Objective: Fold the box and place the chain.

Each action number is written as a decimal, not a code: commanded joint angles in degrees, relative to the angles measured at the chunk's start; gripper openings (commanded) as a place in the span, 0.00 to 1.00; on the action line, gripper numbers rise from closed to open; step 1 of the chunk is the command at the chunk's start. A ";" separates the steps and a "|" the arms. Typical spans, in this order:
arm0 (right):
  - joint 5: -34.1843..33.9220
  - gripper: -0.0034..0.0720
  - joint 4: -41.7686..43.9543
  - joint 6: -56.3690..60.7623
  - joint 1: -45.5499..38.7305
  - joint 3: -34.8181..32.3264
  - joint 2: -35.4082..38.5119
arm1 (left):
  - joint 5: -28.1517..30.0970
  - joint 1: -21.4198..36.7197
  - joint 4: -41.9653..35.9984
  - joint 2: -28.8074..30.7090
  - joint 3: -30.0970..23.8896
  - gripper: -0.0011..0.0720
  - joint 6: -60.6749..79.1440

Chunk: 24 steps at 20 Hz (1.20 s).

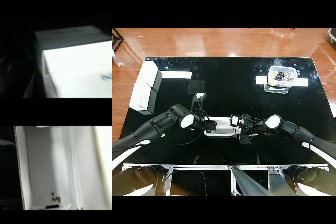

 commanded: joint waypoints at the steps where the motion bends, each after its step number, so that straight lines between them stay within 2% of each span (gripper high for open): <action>1: -0.33 0.68 0.07 0.15 -0.02 0.00 -0.02 | -1.20 -1.81 1.09 -1.40 0.76 0.65 -2.78; 6: -0.33 0.68 0.07 0.15 -0.02 0.00 -0.02 | -1.75 -1.92 1.09 -1.42 0.79 0.65 -4.48; 14: -0.33 0.68 0.07 0.15 -0.02 0.00 -0.02 | 2.05 -2.05 1.70 -2.27 1.11 0.64 -6.05; 19: -0.33 0.68 0.07 0.15 -0.02 0.00 -0.02 | 0.57 -2.03 3.02 -6.14 5.77 0.64 -5.84; 24: -0.33 0.68 0.07 0.15 -0.02 0.00 -0.02 | -2.43 -2.03 2.99 -8.11 6.01 0.63 -5.81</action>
